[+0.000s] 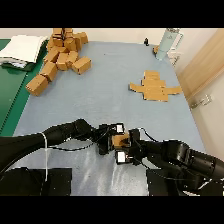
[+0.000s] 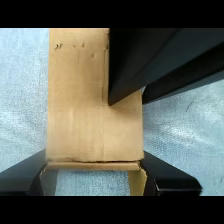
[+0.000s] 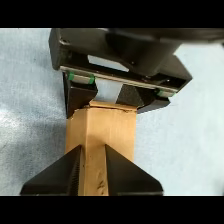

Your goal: Fold the box.

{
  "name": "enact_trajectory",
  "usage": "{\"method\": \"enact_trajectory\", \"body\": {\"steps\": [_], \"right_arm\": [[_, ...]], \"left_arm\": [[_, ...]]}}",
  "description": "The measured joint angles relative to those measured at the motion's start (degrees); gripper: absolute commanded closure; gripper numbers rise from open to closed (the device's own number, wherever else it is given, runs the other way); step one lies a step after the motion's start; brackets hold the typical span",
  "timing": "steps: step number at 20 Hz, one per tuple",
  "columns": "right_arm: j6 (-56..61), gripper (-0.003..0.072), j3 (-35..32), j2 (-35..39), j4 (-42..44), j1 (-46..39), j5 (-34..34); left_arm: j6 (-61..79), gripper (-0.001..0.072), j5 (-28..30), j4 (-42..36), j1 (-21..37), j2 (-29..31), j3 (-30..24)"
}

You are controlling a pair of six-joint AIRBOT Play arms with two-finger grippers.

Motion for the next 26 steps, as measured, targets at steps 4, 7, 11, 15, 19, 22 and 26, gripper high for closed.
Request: {"method": "enact_trajectory", "body": {"steps": [4, 7, 11, 15, 19, 22, 26], "right_arm": [[0.0, 0.0461, 0.02, 1.46, -0.28, 0.0, -0.04], [0.0, 0.0107, 0.02, 2.25, -0.31, -0.02, -0.04], [0.0, 0.0098, -0.02, 2.03, 0.9, -0.04, -0.26], [0.0, 0.0099, -0.04, 0.72, 1.18, -0.13, -0.39], [0.0, 0.01, -0.04, 0.26, 0.68, -0.13, -0.39], [0.0, 0.011, -0.07, 0.15, 0.24, -0.13, -0.37], [0.02, 0.0242, -0.07, 0.11, -0.17, -0.15, -0.33]], "left_arm": [[0.02, 0.0285, -0.07, 0.02, 0.0, 0.0, 0.0], [0.11, 0.0285, -0.44, 0.04, 0.0, 0.0, 0.0], [0.11, 0.0285, -0.48, 0.04, 0.0, 0.0, 0.0], [0.11, 0.0285, -0.44, 0.04, 0.0, 0.0, 0.0], [0.09, 0.0285, -0.26, 0.04, 0.0, 0.0, 0.0], [0.09, 0.0285, -0.24, 0.04, 0.0, 0.0, 0.0], [0.09, 0.0285, -0.24, 0.04, 0.0, 0.0, 0.0]]}}
